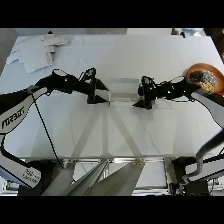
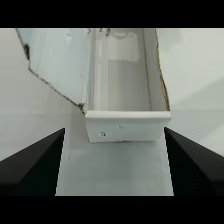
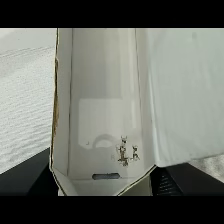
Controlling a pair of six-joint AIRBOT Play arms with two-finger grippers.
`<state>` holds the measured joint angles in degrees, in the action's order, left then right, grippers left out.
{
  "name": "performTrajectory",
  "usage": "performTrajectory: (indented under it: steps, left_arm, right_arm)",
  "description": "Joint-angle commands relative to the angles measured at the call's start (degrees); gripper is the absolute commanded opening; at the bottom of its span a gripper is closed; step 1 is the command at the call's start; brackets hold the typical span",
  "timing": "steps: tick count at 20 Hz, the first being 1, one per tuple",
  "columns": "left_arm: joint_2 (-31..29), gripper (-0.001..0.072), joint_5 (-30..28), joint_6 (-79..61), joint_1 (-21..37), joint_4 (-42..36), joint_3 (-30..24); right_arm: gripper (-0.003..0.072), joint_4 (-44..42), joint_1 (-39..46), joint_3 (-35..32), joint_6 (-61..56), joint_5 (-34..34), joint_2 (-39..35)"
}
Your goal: Fold the box and place the chain.
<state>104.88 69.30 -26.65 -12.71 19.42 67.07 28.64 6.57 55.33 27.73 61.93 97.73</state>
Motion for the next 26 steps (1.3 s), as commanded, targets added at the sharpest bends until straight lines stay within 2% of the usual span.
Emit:
performTrajectory:
  steps: [1, 14, 19, 26]
  left_arm:
    - [0.8, 0.0697, 1.1, -2.6, 0.1, -2.0, 0.2]
    - [0.8, 0.0696, 1.0, -2.5, -1.7, 0.6, 0.6]
    - [1.0, 0.0696, -2.3, -0.2, -3.3, 1.0, 1.4]
    - [2.1, 0.0695, -4.0, 2.3, -5.8, 1.3, 3.5]
  right_arm:
    - [0.0507, 0.0, 0.0, 0.0, 0.0, 0.0, 0.0]
    - [0.0507, 0.0, 0.0, 0.0, 0.0, 0.0, 0.0]
    - [0.0507, 0.0, 0.0, 0.0, 0.0, 0.0, 0.0]
    - [0.0507, 0.0, 0.0, 0.0, 0.0, 0.0, 0.0]
